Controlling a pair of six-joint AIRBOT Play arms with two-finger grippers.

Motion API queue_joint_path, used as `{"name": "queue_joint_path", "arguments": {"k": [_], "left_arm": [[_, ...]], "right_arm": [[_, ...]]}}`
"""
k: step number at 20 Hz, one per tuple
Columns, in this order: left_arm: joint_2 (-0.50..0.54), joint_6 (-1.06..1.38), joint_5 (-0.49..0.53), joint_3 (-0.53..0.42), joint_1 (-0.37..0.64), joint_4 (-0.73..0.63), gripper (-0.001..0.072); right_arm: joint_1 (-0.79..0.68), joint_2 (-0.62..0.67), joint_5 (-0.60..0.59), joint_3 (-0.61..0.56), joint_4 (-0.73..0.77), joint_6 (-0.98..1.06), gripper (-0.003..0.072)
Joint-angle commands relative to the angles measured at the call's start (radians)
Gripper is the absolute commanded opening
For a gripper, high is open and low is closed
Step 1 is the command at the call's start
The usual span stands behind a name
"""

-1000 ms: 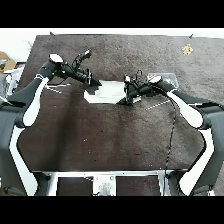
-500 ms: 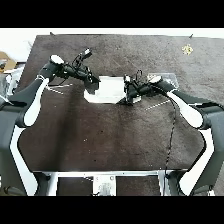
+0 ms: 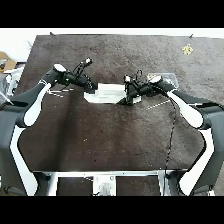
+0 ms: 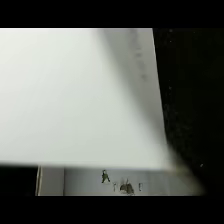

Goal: Fold the box and place the chain.

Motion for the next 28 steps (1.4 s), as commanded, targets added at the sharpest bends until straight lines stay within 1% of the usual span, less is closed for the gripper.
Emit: {"name": "queue_joint_path", "arguments": {"k": [1,5,7,11,12,13,14,18,20,28], "left_arm": [[0.003,-0.008,0.011,-0.010,0.000,-0.002,0.0011],[0.039,-0.008,0.017,0.013,0.002,-0.001,0.0011],[0.063,-0.008,-0.014,0.043,0.002,0.027,0.0011],[0.084,-0.013,-0.253,0.114,0.002,0.238,0.0011],[0.084,-0.020,-0.295,0.117,0.002,0.261,0.0011],[0.084,-0.019,-0.315,0.116,0.002,0.260,0.0011],[0.083,-0.019,-0.321,0.114,0.001,0.243,0.0011],[0.083,0.023,-0.341,0.108,0.002,-0.003,0.0011],[0.083,0.038,-0.338,0.108,0.002,-0.069,0.0012],[0.080,0.036,-0.264,0.099,0.000,-0.084,0.0011]], "right_arm": [[0.000,0.000,0.000,0.000,0.000,0.001,0.0426],[0.000,0.000,0.000,0.000,0.000,0.001,0.0426],[0.000,0.000,0.000,0.000,0.000,0.001,0.0426],[0.000,0.000,0.000,0.000,0.000,0.001,0.0426],[0.000,0.000,0.000,0.000,0.000,0.001,0.0427],[0.000,0.000,0.000,0.000,0.000,0.001,0.0426],[0.000,0.000,0.000,0.000,0.000,0.001,0.0426],[0.000,0.000,0.000,0.000,0.000,0.001,0.0426],[0.000,0.000,0.000,0.000,0.000,0.001,0.0426],[0.000,0.000,0.000,0.000,0.000,0.001,0.0426]]}}
